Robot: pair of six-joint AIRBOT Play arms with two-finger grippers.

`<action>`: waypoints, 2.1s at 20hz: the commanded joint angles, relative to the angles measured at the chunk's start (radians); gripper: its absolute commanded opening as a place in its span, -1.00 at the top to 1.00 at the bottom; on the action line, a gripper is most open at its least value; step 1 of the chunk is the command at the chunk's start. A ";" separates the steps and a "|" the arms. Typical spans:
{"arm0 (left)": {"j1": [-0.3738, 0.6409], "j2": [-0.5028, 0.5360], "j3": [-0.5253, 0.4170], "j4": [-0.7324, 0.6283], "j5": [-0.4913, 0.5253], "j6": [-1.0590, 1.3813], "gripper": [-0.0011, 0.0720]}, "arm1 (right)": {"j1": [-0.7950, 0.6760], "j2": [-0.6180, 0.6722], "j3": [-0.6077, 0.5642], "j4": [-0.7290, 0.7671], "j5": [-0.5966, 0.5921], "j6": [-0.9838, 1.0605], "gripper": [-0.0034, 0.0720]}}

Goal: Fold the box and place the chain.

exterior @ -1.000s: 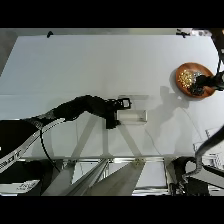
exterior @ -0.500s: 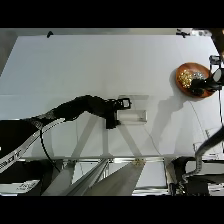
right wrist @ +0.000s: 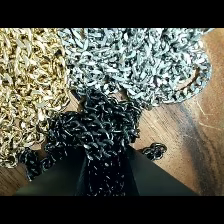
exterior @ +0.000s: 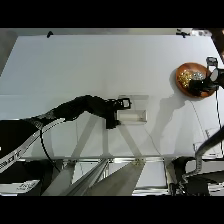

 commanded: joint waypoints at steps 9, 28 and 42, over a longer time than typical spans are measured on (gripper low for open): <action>-0.001 0.000 -0.001 0.000 0.000 0.000 0.11 | 0.001 0.342 0.002 0.169 0.127 -0.127 0.88; -0.001 0.000 -0.001 0.000 0.000 0.000 0.11 | 0.307 0.885 -0.176 0.603 0.650 -0.273 0.88; -0.001 0.000 -0.001 0.000 0.000 0.000 0.11 | 0.740 0.892 -0.292 0.552 0.332 -0.122 0.88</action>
